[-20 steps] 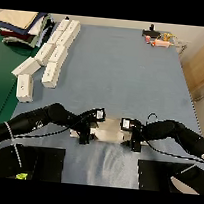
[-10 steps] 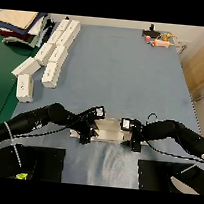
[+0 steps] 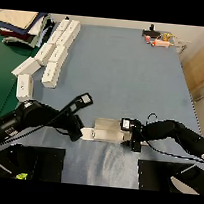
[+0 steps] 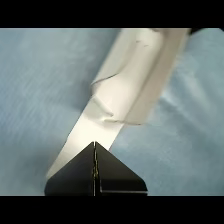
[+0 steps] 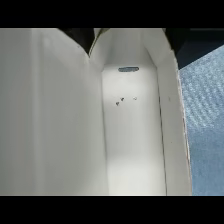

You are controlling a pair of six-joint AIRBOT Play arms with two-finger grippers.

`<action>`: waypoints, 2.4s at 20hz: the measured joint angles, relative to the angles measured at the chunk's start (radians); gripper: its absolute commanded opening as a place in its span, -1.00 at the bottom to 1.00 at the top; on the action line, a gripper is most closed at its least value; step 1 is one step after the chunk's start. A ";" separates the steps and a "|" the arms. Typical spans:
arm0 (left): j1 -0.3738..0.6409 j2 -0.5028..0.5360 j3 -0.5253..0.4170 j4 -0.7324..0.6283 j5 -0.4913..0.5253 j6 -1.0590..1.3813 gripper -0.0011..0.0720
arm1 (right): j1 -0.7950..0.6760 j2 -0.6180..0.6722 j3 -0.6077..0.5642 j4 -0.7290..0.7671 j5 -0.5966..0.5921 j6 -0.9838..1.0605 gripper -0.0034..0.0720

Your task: Fold the box.

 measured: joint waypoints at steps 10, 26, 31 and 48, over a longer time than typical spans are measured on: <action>0.174 0.050 -0.077 0.194 -0.178 -0.650 -0.93 | 0.000 0.000 0.000 0.000 0.000 0.000 0.45; 0.304 -0.105 -0.112 -0.213 -0.105 -0.289 -0.93 | 0.000 0.000 0.000 0.000 0.000 0.000 0.45; 0.306 -0.080 -0.111 -0.404 -0.102 -0.156 -0.92 | 0.000 0.000 0.000 0.000 0.000 0.000 0.45; 0.512 -0.016 -0.047 -0.305 -0.235 -0.148 -0.76 | 0.000 0.000 0.000 0.000 0.000 0.000 0.45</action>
